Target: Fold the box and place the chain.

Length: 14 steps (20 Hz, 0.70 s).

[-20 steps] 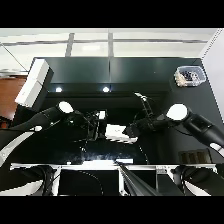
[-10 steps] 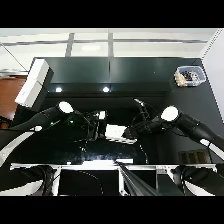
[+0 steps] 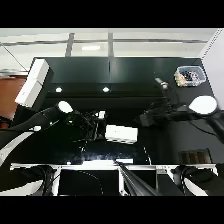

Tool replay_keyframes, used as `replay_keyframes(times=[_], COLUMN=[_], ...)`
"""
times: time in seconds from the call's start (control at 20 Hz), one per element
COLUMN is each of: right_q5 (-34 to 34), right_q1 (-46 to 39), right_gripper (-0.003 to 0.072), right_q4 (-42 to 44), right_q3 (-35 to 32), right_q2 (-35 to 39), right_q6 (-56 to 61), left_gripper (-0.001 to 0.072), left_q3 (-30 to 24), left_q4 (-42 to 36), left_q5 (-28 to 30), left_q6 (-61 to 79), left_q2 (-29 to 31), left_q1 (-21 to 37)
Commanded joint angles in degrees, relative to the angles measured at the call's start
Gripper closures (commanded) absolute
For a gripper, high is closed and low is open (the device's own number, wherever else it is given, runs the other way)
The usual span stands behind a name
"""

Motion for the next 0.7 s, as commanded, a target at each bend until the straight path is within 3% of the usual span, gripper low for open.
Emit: replay_keyframes(times=[0.0, 0.15, 0.35, 0.45, 0.65], right_q5=[3.39, 3.26, 1.79, 1.11, 0.42], right_q1=[-6.49, -7.78, -7.78, -7.78, -7.78], right_gripper=[0.0642, 0.0642, 0.0642, 0.0642, 0.0642], right_q4=[-4.04, -4.35, -4.42, -4.46, -4.44], right_q3=[0.85, 0.81, 0.81, 0.79, 0.79], right_q2=[5.97, 6.1, 6.1, 6.08, 6.08], right_q6=[1.84, 1.77, 1.73, 1.68, 1.7], left_gripper=[0.0006, 0.0006, 0.0006, 0.0006, 0.0006], left_q3=[0.04, 0.04, 3.93, 6.84, 8.76], left_q4=[7.56, 11.15, 10.97, 11.08, 11.15], left_q5=[-4.63, -9.46, -8.37, -5.44, 5.7], left_q6=[-10.14, -16.96, -26.25, -27.65, -29.03], left_q2=[2.93, 8.55, 13.33, 13.14, 10.67], left_q1=[1.29, 3.69, 2.67, -1.42, -10.73])
